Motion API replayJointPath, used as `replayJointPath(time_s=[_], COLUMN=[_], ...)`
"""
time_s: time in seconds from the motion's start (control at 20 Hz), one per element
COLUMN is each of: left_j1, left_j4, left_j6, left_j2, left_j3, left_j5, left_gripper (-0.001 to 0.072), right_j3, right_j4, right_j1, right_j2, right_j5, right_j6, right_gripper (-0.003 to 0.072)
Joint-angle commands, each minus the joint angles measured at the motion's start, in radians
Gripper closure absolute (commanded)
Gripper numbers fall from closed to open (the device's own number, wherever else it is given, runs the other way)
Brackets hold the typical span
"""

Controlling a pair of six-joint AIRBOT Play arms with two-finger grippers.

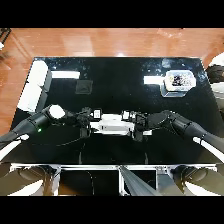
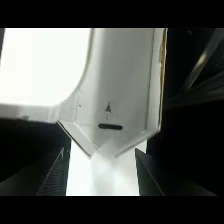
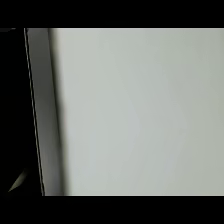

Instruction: Fold the box and place the chain.

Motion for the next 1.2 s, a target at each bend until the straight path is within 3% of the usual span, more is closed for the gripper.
replayJointPath(time_s=[0.0,0.1,0.2,0.25,0.45,0.55,1.15], left_j1=[-0.021,-0.034,-0.036,-0.036,-0.037,-0.037,-0.043], left_j4=[-0.005,-0.005,-0.004,-0.004,-0.005,-0.023,-0.128], left_j6=[0.020,0.019,0.019,0.019,0.019,0.018,0.015], left_j2=[-0.002,-0.007,-0.007,-0.007,-0.007,-0.007,-0.025], left_j3=[0.001,0.001,0.002,0.003,0.013,0.013,0.013], left_j5=[0.018,0.015,0.017,0.018,0.015,0.014,-0.017], left_gripper=[0.0166,0.0269,0.0305,0.0358,0.0367,0.0419,0.0420], right_j3=[0.000,0.000,0.000,0.000,0.000,0.000,0.000], right_j4=[0.000,0.000,0.000,0.000,0.000,0.000,0.000], right_j1=[0.000,0.000,0.000,0.000,0.000,0.000,0.000], right_j2=[0.000,0.000,0.000,0.000,0.000,0.000,0.000], right_j5=[0.000,0.000,0.000,0.000,0.000,0.000,0.000], right_j6=[0.000,0.000,0.000,0.000,0.000,0.000,0.000], right_gripper=[0.0165,0.0165,0.0165,0.0165,0.0165,0.0165,0.0165])
